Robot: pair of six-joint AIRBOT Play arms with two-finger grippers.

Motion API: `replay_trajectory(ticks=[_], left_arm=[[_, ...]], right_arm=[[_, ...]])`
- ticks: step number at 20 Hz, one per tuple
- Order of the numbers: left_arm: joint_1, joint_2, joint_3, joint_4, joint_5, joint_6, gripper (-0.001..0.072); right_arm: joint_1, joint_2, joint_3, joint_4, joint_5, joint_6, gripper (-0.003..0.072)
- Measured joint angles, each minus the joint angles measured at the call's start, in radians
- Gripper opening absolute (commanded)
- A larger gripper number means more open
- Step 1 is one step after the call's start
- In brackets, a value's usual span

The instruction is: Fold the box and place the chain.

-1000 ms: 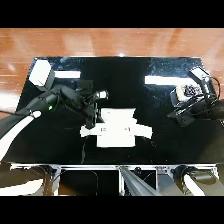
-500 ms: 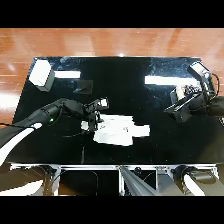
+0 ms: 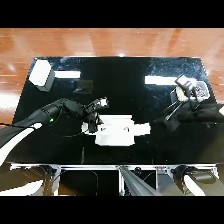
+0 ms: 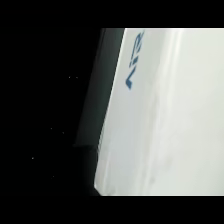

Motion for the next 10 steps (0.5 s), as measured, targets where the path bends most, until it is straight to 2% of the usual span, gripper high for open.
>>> replay_trajectory(ticks=[5,10], left_arm=[[0.0,0.0,0.0,0.0,0.007,-0.023,0.0019],[0.0,0.0,0.0,0.0,0.005,-0.034,0.0019]], right_arm=[[0.186,-0.017,-0.169,0.032,-0.159,-0.27,0.0699],[0.421,-0.069,-0.216,0.0,-0.314,-0.395,0.0699]])
